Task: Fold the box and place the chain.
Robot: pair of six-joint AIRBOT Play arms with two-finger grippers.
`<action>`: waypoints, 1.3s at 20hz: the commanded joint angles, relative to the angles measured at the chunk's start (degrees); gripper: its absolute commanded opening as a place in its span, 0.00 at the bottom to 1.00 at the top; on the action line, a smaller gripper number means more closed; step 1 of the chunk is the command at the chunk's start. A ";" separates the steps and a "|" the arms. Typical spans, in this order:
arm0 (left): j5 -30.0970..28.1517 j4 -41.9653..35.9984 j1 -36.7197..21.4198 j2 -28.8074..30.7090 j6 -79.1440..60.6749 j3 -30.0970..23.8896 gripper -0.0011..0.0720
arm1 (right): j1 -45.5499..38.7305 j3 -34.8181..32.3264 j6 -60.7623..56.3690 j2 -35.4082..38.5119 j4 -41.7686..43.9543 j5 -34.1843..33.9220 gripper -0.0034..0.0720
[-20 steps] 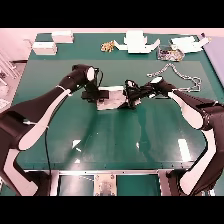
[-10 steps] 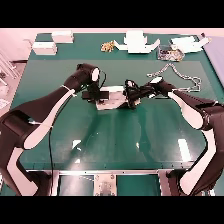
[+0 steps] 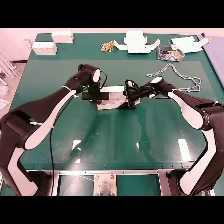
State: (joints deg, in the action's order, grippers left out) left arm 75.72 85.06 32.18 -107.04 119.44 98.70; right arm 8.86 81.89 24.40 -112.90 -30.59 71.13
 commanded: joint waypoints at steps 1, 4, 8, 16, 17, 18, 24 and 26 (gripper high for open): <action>0.13 0.24 0.26 -0.83 0.22 0.57 0.14 | 0.02 0.00 0.00 0.00 0.07 0.07 0.80; 2.91 0.55 0.42 -2.86 0.07 3.50 0.04 | 0.02 0.00 0.00 0.00 0.07 0.07 0.80; 3.67 1.36 0.70 -3.45 -0.09 4.33 0.04 | 0.02 0.00 0.00 0.00 0.07 0.07 0.80; 4.63 3.28 0.57 -3.26 -2.49 5.46 0.87 | 0.02 0.00 0.00 0.00 0.07 0.07 0.80; 4.79 3.26 0.55 -3.23 -2.93 5.46 0.87 | 0.02 0.00 0.00 0.00 0.04 0.07 0.80; 4.87 3.26 0.57 -3.15 -3.04 5.55 0.87 | 0.02 0.00 0.00 0.00 0.07 0.07 0.80; 7.65 3.23 0.31 -3.08 -8.87 10.05 0.87 | 0.02 0.00 0.00 0.00 0.07 0.07 0.80; 7.67 3.02 -0.22 -1.55 -10.78 10.45 0.87 | 0.02 0.00 0.00 0.00 0.07 0.07 0.80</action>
